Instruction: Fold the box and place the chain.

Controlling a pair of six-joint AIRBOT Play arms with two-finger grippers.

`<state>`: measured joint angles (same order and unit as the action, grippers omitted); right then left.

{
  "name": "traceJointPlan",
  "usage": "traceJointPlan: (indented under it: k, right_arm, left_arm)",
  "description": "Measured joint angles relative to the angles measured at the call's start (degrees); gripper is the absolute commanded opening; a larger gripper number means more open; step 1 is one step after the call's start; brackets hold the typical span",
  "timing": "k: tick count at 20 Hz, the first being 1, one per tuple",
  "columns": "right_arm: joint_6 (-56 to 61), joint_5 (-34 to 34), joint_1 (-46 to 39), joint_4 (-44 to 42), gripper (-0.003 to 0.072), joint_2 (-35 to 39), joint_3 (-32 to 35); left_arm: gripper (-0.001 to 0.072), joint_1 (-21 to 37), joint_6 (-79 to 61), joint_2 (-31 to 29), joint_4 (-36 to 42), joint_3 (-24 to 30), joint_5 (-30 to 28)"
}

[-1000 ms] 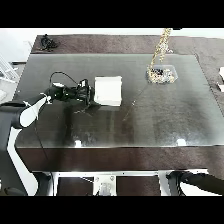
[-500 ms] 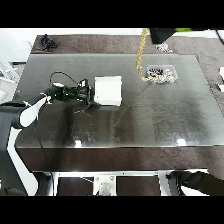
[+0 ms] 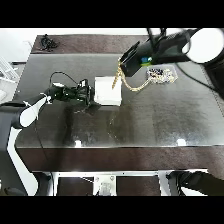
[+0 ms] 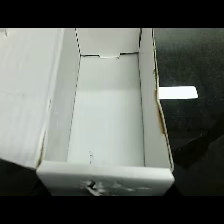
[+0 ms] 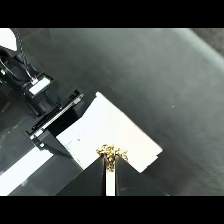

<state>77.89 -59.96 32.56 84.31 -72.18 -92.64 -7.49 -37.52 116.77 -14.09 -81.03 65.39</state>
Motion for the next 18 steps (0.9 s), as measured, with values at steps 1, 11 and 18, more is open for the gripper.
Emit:
traceJointPlan:
  k: [1, 11, 18]
  right_arm:
    - [0.3, 1.7, 0.0, -0.3, 0.001, 0.0, 1.9]
    - [2.9, 19.8, 0.1, -4.9, 0.001, -5.5, 15.8]
    - [3.1, 24.7, 0.1, -9.9, 0.0313, -15.1, 17.7]
  left_arm:
    - [0.0462, 0.0, 0.0, 0.0, 0.0, 0.0, 0.0]
    - [0.0462, 0.0, 0.0, 0.0, 0.0, 0.0, 0.0]
    - [0.0462, 0.0, 0.0, 0.0, 0.0, 0.0, 0.0]
